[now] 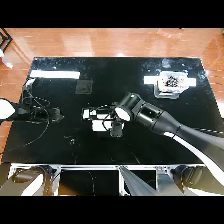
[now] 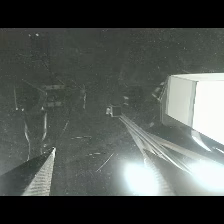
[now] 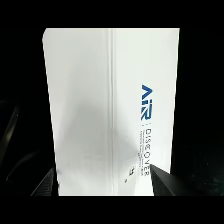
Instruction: Fold the box and place the chain.
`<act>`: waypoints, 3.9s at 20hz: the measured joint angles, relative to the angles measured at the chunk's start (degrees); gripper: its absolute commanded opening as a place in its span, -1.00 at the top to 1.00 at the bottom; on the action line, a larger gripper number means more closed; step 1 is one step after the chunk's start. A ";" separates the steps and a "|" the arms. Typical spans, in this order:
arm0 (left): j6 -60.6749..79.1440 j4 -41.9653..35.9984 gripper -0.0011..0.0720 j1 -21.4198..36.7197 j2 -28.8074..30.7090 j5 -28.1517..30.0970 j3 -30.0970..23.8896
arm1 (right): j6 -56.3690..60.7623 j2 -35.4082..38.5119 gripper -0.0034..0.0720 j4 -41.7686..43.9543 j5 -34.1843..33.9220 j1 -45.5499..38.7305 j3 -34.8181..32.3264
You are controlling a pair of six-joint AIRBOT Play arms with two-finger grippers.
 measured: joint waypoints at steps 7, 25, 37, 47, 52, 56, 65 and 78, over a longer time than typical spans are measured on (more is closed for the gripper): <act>-0.02 0.00 -0.80 0.00 -0.02 0.02 -0.02 | 1.79 -0.94 -0.95 0.61 0.15 -2.67 1.03; -0.02 -0.02 -0.80 0.00 0.00 0.94 -0.02 | 1.70 -4.57 -0.13 0.61 -6.78 -4.22 1.97; -0.02 -0.02 -0.80 0.00 0.00 0.92 -0.02 | 1.70 -4.50 -0.85 0.57 -6.84 -4.22 2.03; -0.02 -0.02 -0.80 0.00 0.00 0.90 -0.02 | 4.48 -4.57 -0.84 5.03 6.27 -4.22 10.43; 0.02 -0.02 -0.80 0.00 0.00 0.90 -0.02 | 4.70 -5.81 -0.84 6.86 6.99 -4.26 11.23; 0.33 -0.02 -0.80 0.00 0.00 0.90 -0.02 | 4.72 -8.24 -0.84 5.35 4.26 -4.33 11.34; 0.66 -0.02 -0.80 0.00 -0.02 0.94 -0.02 | 4.74 -9.64 -0.62 2.51 2.19 -4.33 11.34; 0.90 -0.02 -0.80 0.00 -0.02 0.98 -0.02 | 4.92 -10.51 -0.92 3.17 3.80 -4.31 11.34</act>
